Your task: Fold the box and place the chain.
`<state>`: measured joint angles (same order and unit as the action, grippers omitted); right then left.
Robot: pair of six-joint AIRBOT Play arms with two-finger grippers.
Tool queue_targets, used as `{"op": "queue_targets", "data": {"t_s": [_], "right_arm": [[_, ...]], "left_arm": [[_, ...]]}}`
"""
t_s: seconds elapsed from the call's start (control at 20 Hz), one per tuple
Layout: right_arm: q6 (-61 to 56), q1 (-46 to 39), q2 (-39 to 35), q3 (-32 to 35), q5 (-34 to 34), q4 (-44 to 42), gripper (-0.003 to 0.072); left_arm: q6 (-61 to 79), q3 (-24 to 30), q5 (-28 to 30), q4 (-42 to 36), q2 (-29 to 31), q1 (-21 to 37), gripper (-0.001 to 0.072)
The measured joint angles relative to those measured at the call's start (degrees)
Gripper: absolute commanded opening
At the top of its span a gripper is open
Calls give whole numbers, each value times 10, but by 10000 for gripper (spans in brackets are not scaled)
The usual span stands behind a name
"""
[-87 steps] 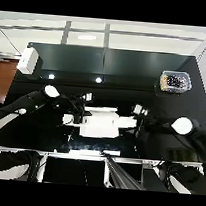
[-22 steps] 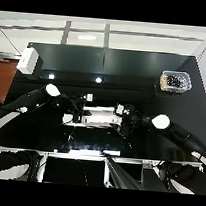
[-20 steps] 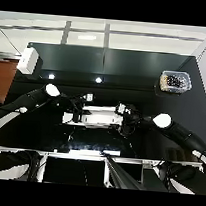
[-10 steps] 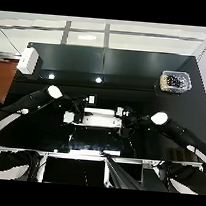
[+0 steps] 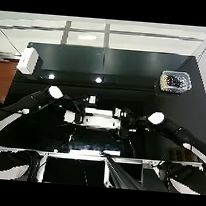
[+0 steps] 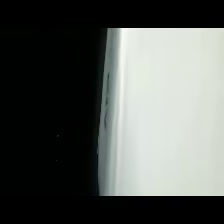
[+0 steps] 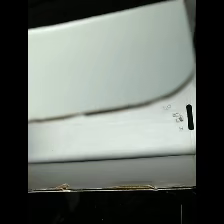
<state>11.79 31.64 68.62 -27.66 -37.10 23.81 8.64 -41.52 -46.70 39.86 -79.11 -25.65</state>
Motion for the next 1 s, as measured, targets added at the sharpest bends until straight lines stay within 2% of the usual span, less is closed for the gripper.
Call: {"op": "queue_targets", "data": {"t_s": [1.0], "right_arm": [[-54,8,5,-1,14,65,692]], "left_arm": [[-1,0,-5,2,0,0,28]]}}
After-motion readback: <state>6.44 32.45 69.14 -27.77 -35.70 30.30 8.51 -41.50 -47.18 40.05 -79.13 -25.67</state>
